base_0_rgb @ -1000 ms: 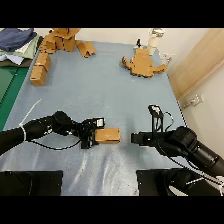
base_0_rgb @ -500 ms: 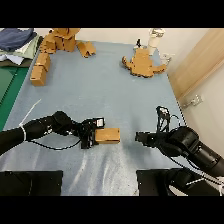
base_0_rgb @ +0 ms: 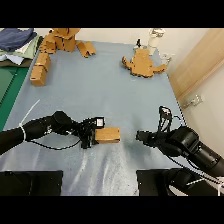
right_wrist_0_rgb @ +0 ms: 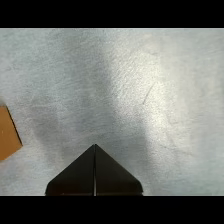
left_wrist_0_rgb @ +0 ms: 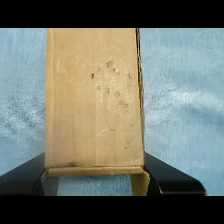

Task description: Fold the box.

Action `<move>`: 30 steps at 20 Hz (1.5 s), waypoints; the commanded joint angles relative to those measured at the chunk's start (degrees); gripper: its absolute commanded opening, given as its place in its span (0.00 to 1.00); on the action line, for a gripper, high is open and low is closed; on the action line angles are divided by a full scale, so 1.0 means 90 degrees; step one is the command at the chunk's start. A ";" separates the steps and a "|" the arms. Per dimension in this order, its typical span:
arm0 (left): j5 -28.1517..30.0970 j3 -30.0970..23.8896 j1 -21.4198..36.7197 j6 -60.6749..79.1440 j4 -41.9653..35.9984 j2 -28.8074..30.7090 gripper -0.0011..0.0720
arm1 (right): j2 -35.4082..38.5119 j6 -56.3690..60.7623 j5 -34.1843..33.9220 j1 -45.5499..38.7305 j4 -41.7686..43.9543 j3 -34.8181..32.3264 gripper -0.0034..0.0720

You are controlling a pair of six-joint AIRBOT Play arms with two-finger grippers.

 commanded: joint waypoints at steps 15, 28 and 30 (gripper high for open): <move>0.1107 0.0010 0.5646 -0.5243 0.2776 0.1382 0.47 | 0.0000 0.0049 0.0005 -0.0005 -0.0304 0.0005 0.05; 0.1486 0.1549 0.5982 -0.5241 0.2125 -0.0593 0.47 | 0.0000 0.0051 0.0248 -0.0005 -0.0301 0.0005 0.05; 0.1486 0.1931 0.5765 -0.5234 0.2127 -0.0925 0.47 | -0.0002 0.0051 0.0255 -0.0005 -0.0304 0.0005 0.05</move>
